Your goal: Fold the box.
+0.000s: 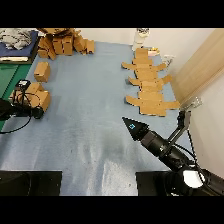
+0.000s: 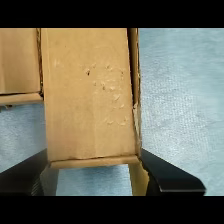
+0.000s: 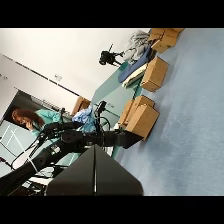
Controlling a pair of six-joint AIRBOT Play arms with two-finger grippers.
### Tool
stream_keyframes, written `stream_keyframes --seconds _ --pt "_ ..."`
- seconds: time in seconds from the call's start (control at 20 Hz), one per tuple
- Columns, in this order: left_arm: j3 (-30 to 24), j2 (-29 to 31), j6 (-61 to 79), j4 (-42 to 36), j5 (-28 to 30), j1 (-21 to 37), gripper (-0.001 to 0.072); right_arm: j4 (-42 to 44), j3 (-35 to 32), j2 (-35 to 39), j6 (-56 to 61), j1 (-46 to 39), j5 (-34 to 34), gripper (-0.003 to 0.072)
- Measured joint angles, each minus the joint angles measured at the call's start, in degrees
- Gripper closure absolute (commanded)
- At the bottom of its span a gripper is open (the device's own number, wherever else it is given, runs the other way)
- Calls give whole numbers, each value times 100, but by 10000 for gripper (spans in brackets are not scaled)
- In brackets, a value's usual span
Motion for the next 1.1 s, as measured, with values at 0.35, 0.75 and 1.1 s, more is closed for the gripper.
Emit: stream_keyframes --seconds 0.35,0.75,1.1 --pt "44 0 -13 37 -332 85 9 0 0 0 -2 0 -2 623" --pt "730 326 -981 590 -1899 610 9 -22 0 0 -9 0 210 302" --pt "990 1357 -1482 391 -3178 542 12 -24 0 -227 -221 -116 260 233"
